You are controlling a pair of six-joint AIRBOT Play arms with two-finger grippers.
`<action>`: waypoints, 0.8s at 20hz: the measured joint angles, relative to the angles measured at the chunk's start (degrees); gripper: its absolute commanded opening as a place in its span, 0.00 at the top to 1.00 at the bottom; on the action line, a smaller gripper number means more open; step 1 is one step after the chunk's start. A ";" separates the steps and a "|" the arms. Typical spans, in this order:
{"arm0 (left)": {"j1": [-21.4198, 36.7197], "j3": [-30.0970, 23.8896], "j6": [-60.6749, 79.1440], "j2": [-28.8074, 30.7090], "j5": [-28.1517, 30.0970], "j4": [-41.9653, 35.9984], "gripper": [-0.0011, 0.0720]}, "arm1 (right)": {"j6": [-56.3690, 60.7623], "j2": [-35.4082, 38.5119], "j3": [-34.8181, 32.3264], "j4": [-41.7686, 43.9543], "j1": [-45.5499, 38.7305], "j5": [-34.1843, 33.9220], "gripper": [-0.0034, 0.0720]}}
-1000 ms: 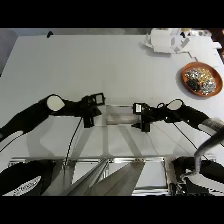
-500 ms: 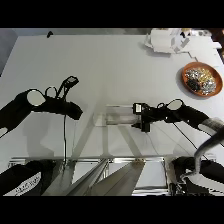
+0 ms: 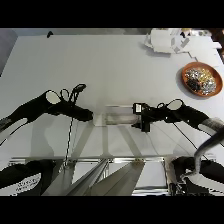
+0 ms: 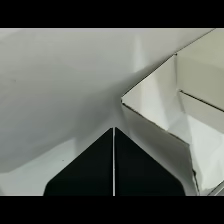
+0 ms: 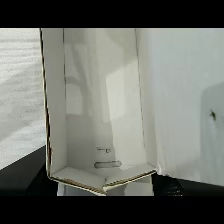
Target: Fold the box and place the chain.
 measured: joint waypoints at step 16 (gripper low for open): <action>-3.67 0.61 -0.07 3.04 -1.31 -6.23 0.68 | 0.00 0.00 0.00 0.00 0.00 0.02 0.53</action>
